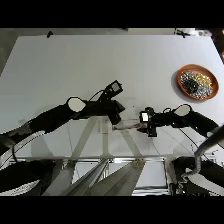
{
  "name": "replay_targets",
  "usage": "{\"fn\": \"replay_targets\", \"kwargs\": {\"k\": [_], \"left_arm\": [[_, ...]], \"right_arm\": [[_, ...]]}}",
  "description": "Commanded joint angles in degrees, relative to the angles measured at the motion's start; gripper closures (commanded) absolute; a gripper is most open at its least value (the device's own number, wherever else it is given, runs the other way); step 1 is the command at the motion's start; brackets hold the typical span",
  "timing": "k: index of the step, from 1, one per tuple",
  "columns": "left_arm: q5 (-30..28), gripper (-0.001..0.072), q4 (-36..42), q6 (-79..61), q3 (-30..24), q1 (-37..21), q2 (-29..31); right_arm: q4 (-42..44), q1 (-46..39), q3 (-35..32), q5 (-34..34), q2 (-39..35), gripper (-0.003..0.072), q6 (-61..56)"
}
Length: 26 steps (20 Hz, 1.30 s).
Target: Fold the box and place the chain.
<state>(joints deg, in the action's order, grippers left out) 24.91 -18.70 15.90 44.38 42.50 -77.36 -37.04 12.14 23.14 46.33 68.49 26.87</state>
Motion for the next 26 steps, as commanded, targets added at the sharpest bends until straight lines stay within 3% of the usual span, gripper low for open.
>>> {"fn": "replay_targets", "kwargs": {"k": [1, 11, 15, 17, 21, 24, 26], "left_arm": [[-8.9, 0.0705, 2.2, 4.2, 0.0, 0.2, -4.2], [-4.9, 0.07, 2.2, 5.1, 0.0, 0.3, -5.3], [-3.9, 0.0699, -3.0, 5.0, 0.0, -1.3, 0.7], [0.7, 0.0704, -11.3, 5.2, 0.0, -3.7, 6.0], [18.1, 0.0705, -30.6, 15.6, 0.0, -10.1, 14.6], [29.9, 0.0706, -40.9, 20.2, 0.0, -13.6, 17.0], [32.9, 0.0706, -42.9, 20.5, 0.0, -14.8, 17.1]], "right_arm": [[0.0, 0.1, 0.0, 0.2, 0.0, 0.0285, 0.2], [-0.1, 0.1, 0.0, 0.2, 0.0, 0.0285, 0.2], [-0.1, 0.1, 0.0, 0.2, 0.0, 0.0285, 0.2], [0.0, 0.1, 0.0, 0.2, 0.0, 0.0285, 0.2], [-0.1, 0.1, 0.0, 0.2, 0.0, 0.0285, 0.2], [-0.1, 0.1, 0.0, 0.2, 0.0, 0.0285, 0.2], [0.0, 0.1, 0.0, 0.2, 0.0, 0.0285, 0.2]]}}
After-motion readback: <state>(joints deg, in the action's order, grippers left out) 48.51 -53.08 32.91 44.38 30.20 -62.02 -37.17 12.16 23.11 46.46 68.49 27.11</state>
